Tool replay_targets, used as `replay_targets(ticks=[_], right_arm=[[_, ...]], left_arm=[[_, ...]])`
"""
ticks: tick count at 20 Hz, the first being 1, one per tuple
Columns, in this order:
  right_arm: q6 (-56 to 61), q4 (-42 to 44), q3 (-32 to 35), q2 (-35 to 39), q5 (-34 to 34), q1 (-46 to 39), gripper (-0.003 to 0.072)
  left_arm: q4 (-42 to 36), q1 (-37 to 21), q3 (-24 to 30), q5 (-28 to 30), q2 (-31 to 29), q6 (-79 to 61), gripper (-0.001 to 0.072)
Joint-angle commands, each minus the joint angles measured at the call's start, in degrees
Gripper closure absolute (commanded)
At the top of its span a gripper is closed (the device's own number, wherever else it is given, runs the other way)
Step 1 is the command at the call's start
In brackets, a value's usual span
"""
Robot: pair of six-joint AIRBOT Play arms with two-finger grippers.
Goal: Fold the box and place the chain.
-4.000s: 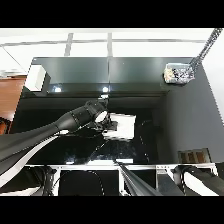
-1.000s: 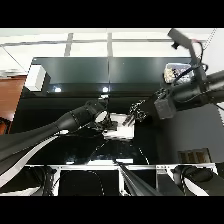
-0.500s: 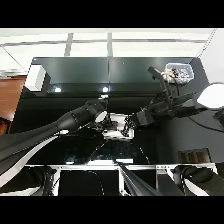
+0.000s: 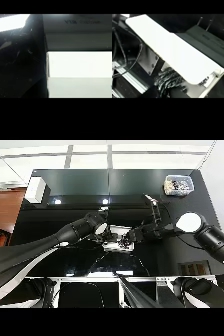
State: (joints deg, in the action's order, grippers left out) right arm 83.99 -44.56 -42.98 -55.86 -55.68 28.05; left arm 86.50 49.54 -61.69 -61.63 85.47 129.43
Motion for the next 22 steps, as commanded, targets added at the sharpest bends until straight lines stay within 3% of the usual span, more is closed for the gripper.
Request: replay_targets(ticks=[1, 4, 5, 9, 12, 18, 19, 20, 21, 22], right_arm=[[0.7, -1.9, 0.8, -0.8, 1.9, 0.8, 0.0409], [0.6, -3.8, 0.3, -0.4, -2.2, -1.8, 0.0416], [0.4, -4.8, -0.2, 0.2, -4.7, -3.7, 0.0459], [0.4, -13.6, -1.5, 6.1, -12.1, -13.0, 0.046], [0.2, -15.9, -1.5, 8.9, -13.2, -16.9, 0.0459], [-2.1, -15.7, -1.2, 8.9, -14.3, -16.8, 0.0459], [-2.3, -15.7, -1.2, 8.9, -13.9, -16.8, 0.0459], [-2.4, -15.7, -1.2, 8.9, -13.4, -16.8, 0.0459], [-2.4, -15.7, -1.2, 8.9, -13.0, -16.8, 0.0459], [-2.4, -15.7, -1.2, 8.9, -12.7, -16.8, 0.0459]], left_arm=[[0.0, 0.0, 0.0, 0.0, 0.0, 0.0, 0.0685], [0.0, 0.0, 0.0, 0.0, 0.0, 0.0, 0.0685], [0.0, 0.0, 0.0, 0.1, 0.0, 0.0, 0.0685], [-0.1, 0.0, 0.0, 0.2, 0.0, 0.0, 0.0685], [-0.5, 0.0, 0.0, 0.3, 0.0, -0.2, 0.0684], [0.0, -0.1, -3.5, -2.1, 0.0, 9.1, 0.0684], [-0.3, -0.5, -3.6, -2.1, 0.0, 9.7, 0.0661], [-0.5, -0.8, -3.6, -2.4, 0.0, 10.6, 0.0548], [-0.6, -1.2, -3.6, -2.5, 0.0, 10.5, 0.0363], [-1.0, -1.7, -4.0, -3.3, 0.0, 10.1, 0.03]])
